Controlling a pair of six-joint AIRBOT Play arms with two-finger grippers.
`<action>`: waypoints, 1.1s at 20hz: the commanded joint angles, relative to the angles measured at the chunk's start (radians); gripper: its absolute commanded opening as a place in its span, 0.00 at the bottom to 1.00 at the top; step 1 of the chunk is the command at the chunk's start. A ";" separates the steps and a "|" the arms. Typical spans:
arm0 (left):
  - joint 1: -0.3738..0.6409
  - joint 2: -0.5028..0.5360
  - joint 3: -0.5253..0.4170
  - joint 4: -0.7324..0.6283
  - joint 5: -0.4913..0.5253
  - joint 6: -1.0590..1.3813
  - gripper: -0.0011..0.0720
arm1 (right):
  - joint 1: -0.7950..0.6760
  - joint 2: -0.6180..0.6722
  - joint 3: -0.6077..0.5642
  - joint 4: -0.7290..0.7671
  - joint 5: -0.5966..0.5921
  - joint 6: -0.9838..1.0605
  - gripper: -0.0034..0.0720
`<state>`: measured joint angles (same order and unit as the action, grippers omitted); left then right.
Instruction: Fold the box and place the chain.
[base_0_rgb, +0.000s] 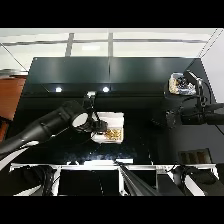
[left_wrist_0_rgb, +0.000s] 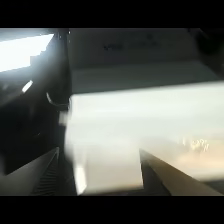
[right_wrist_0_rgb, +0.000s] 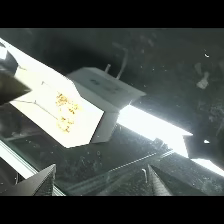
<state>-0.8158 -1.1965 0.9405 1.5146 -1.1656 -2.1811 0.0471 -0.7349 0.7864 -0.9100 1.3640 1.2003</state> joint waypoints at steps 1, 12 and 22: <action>0.024 0.134 0.009 0.005 -0.126 0.310 0.81 | -0.002 0.001 0.000 -0.007 0.000 0.026 0.97; 0.770 0.470 0.003 -0.650 -0.258 1.140 0.81 | -0.001 0.001 -0.001 -0.011 -0.124 0.132 0.97; 0.824 0.417 -0.261 -0.838 -0.269 1.687 1.00 | -0.001 0.001 -0.004 -0.093 -0.127 0.046 0.97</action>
<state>0.0326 -0.7681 0.7361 0.7048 -1.4681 -0.6754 0.0460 -0.7345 0.7841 -0.9882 1.2469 1.2556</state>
